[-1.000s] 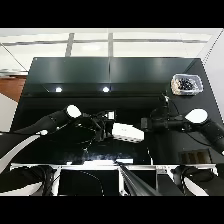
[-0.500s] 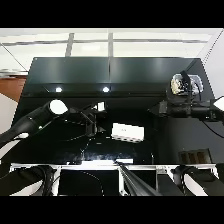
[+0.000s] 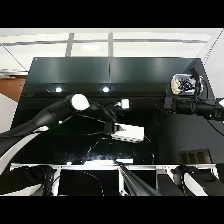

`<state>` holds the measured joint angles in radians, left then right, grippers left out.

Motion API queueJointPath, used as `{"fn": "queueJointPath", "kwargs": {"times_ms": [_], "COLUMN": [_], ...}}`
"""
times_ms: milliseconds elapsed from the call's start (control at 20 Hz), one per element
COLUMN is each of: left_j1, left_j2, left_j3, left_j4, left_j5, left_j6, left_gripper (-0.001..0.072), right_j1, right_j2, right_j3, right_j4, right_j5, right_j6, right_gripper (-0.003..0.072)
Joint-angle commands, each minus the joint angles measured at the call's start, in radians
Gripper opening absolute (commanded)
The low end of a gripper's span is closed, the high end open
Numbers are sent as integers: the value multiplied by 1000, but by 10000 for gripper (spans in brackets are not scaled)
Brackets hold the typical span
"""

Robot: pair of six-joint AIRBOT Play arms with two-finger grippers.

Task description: Fold the box and place the chain.

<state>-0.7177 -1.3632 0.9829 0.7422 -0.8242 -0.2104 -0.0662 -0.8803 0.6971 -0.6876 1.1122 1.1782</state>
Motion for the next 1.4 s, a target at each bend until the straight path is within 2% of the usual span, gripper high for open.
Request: {"fn": "queueJointPath", "kwargs": {"times_ms": [0, 450, 650, 1150, 1350], "left_j1": [-71, -79, -79, -79, -91], "left_j2": [-76, -101, -105, -116, -116], "left_j3": [39, 37, 37, 37, 35], "left_j4": [1, 1, 1, 8, 15], "left_j5": [5, -5, -62, -39, 3], "left_j6": [-8, -8, -11, -26, -27], "left_gripper": [716, 711, 710, 713, 716], "right_j1": [-2, -2, -2, -2, -2], "right_j2": [1, 0, 0, 1, 0], "right_j3": [1, 1, 1, 1, 1], "right_j4": [-5, -5, -5, -5, -6], "right_j5": [-6, -11, -17, -17, -17], "right_j6": [0, -9, -16, -16, -16], "right_gripper": [30, 30, 30, 30, 30]}}
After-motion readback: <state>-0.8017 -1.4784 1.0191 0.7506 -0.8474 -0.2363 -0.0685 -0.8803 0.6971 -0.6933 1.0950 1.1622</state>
